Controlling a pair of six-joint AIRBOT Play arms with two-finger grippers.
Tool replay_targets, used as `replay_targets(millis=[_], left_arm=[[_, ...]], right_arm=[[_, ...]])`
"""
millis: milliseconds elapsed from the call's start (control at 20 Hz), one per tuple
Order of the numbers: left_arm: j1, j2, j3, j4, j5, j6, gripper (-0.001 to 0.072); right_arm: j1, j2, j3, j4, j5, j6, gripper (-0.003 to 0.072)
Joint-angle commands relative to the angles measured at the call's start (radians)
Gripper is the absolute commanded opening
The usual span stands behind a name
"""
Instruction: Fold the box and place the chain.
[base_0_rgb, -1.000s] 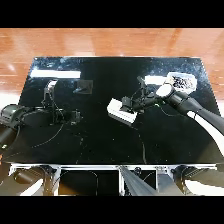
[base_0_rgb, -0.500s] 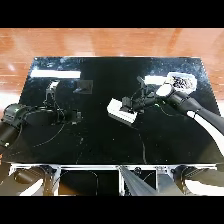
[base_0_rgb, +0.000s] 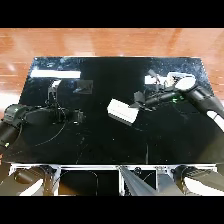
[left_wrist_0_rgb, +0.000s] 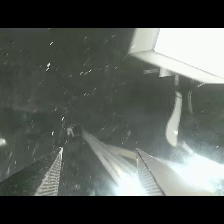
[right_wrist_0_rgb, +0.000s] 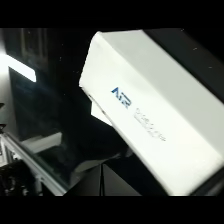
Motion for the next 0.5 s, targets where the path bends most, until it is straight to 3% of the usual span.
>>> replay_targets(millis=[0,50,150,450], left_arm=[[0.0,-0.007,0.009,-0.018,-0.042,0.052,0.0555],[0.0,-0.012,0.021,-0.018,-0.042,0.054,0.0555],[0.0,-0.018,0.045,-0.018,-0.044,0.071,0.0555],[-0.002,-0.099,0.116,-0.092,-0.029,0.378,0.0555]], right_arm=[[-0.068,0.042,-0.007,-0.214,0.036,0.101,0.0034],[-0.066,0.042,-0.02,-0.315,0.046,0.148,0.0034],[-0.066,0.042,-0.063,-0.374,0.042,0.175,0.0034],[-0.016,0.006,-0.15,-0.301,-0.094,0.168,0.0034]])
